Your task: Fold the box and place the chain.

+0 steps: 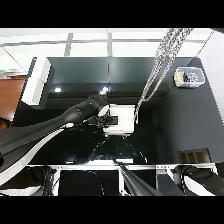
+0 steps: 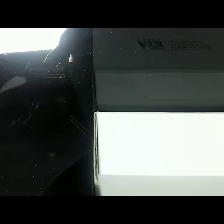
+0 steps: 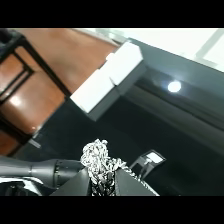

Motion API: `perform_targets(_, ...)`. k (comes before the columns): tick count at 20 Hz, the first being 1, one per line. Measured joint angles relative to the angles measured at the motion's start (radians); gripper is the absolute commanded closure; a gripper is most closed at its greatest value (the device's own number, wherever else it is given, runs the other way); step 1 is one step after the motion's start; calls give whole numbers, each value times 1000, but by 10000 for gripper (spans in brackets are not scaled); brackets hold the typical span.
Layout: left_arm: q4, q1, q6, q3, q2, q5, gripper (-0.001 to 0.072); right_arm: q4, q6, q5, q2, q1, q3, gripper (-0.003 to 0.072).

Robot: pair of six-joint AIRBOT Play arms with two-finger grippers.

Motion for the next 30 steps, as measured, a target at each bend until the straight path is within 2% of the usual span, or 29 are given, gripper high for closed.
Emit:
perform_targets(5, 0, 0, 0, 0, 0, 0, 683, 19, 0, -8, -1, 42, -61, 672)
perform_targets(11, 0, 0, 0, 0, 0, 0, 682, 18, -14, -20, -1, 119, -245, 672)
perform_targets(20, 1, 0, 0, 0, 0, 1, 682, -119, -23, -72, 0, 156, -666, 671)
perform_targets(25, 1, 0, 0, 0, 0, 1, 682, -103, -14, -274, -1, 204, -941, 669)
perform_targets(26, 1, 0, 0, 0, 0, 1, 682, -93, -14, -320, -1, 217, -983, 653)
perform_targets(27, 1, 0, 0, 0, 0, 1, 682, -82, -12, -366, -1, 229, -1020, 495)
perform_targets(28, 1, 0, 0, 0, 0, 1, 682, -79, -11, -403, -2, 238, -1049, 396)
perform_targets(30, 1, 0, 0, 0, 0, 1, 682, -80, -11, -444, -1, 238, -1081, 397)
